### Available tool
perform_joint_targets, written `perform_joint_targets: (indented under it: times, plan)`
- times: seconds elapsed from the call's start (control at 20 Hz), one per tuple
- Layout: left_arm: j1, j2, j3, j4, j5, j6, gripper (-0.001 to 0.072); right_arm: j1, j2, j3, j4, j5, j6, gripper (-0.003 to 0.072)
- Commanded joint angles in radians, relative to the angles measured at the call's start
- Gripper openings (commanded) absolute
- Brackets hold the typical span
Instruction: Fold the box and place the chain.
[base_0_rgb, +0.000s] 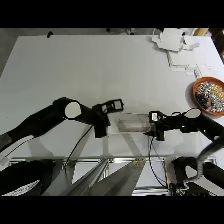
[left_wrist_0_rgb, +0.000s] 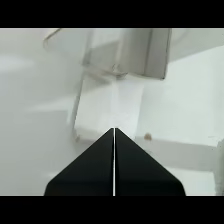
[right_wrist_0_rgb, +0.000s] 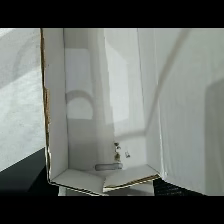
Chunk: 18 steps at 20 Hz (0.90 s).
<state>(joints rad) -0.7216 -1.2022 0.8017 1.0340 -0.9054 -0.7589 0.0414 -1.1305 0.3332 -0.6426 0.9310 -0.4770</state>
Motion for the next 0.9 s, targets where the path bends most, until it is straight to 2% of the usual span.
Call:
perform_joint_targets:
  times: [0.0,0.1,0.25,0.5,0.85]
  plan:
    - [0.100,0.033,-0.021,0.064,-0.056,-0.383,0.0010,-0.001,0.000,0.000,-0.001,0.000,-0.003,0.0435]
    - [0.138,0.031,-0.065,0.048,0.018,-0.495,0.0010,-0.001,0.000,0.000,-0.001,0.000,-0.003,0.0435]
    - [0.141,0.000,-0.134,0.008,0.140,-0.600,0.0009,-0.001,0.000,0.000,-0.001,0.000,-0.003,0.0435]
    - [0.105,-0.114,-0.137,-0.158,0.135,-0.602,0.0008,-0.001,0.000,0.000,-0.001,0.000,-0.003,0.0435]
    - [0.048,-0.126,-0.137,-0.241,0.132,-0.539,0.0006,-0.001,0.000,0.000,-0.001,0.000,-0.003,0.0435]
